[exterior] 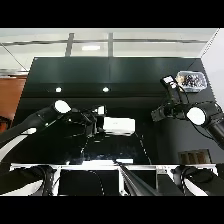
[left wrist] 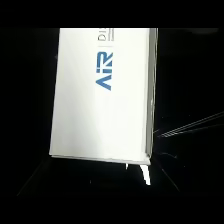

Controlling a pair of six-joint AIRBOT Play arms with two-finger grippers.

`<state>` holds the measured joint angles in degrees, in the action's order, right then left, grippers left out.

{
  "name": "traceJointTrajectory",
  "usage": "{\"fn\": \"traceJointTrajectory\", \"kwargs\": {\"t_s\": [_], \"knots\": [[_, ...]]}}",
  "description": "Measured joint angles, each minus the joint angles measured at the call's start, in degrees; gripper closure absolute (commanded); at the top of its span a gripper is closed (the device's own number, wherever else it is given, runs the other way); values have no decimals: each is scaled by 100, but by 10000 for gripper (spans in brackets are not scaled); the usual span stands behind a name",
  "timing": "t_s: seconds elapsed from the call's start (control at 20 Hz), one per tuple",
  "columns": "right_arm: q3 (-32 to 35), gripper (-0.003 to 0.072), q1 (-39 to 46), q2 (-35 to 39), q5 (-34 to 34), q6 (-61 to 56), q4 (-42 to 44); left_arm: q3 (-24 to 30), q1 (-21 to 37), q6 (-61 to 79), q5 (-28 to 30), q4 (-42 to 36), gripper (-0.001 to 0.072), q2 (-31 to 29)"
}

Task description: Fold the box and place the chain.

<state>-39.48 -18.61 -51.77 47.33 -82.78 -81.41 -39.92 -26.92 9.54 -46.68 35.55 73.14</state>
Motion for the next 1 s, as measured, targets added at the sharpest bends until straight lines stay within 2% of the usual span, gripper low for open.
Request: {"fn": "traceJointTrajectory", "kwargs": {"t_s": [0.15, 0.3, 0.35, 0.6, 0.8, 1.0], "knots": [[0, 672, 0, 0, -2, -15, 0, -22, -31, -404, -345, -42, 3, -446], [0, 672, 0, 0, -4, -15, 9, -155, -223, -656, -385, -140, 7, -542], [0, 672, 0, 0, -4, -17, 24, -240, -315, -702, -341, -173, 27, -476], [0, 672, 0, 0, -2, -17, 151, -979, -780, -1158, 72, -188, 19, 387], [0, 672, 0, 0, 2, -17, 173, -1528, -907, -1812, -308, 79, 5, 909], [0, 672, 0, 0, 0, -17, 186, -1738, -955, -2177, -581, 431, 5, 1102]]}}
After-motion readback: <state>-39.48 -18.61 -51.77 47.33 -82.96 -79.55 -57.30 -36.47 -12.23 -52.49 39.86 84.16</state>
